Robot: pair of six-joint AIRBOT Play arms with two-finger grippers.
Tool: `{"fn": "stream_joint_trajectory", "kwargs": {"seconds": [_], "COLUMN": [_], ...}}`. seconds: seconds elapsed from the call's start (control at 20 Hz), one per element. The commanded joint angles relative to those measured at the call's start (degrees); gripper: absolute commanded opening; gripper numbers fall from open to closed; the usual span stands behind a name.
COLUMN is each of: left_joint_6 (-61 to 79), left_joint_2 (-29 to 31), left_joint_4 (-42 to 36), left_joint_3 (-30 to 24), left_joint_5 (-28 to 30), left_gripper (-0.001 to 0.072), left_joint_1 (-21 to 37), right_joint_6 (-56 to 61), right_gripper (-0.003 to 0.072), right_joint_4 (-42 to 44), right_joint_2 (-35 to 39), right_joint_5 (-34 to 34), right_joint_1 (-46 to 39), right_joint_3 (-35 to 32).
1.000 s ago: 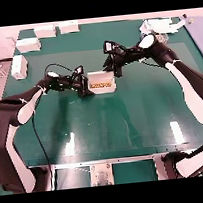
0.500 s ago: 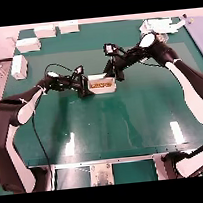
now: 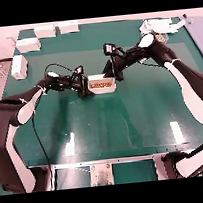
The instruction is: Fold the box and place the chain.
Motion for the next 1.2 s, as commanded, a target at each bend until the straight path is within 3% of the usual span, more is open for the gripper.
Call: {"fn": "stream_joint_trajectory", "kwargs": {"seconds": [0.0,0.3,0.8,0.9,1.15], "left_joint_6": [0.0,0.0,0.0,0.0,0.0], "left_joint_2": [0.0,0.0,0.0,0.0,0.0], "left_joint_4": [0.0,0.0,0.0,0.0,0.0], "left_joint_3": [0.1,0.0,0.1,0.1,0.1], "left_joint_5": [0.0,0.0,0.0,0.0,0.0], "left_gripper": [0.0447,0.0447,0.0447,0.0447,0.0447], "left_joint_1": [0.1,0.1,0.1,0.1,0.1], "right_joint_6": [-1.0,-1.2,-5.5,-5.2,-5.2], "right_gripper": [0.0244,0.0242,0.0239,0.0175,0.0176], "right_joint_4": [4.2,4.9,11.2,11.1,8.2], "right_joint_2": [-0.1,-1.6,-2.2,-3.2,-5.8], "right_joint_5": [-0.5,-3.3,-15.1,-14.0,-9.3], "right_joint_1": [0.0,-0.3,-2.5,-2.4,-2.5], "right_joint_3": [1.7,1.9,2.5,2.5,2.5]}}
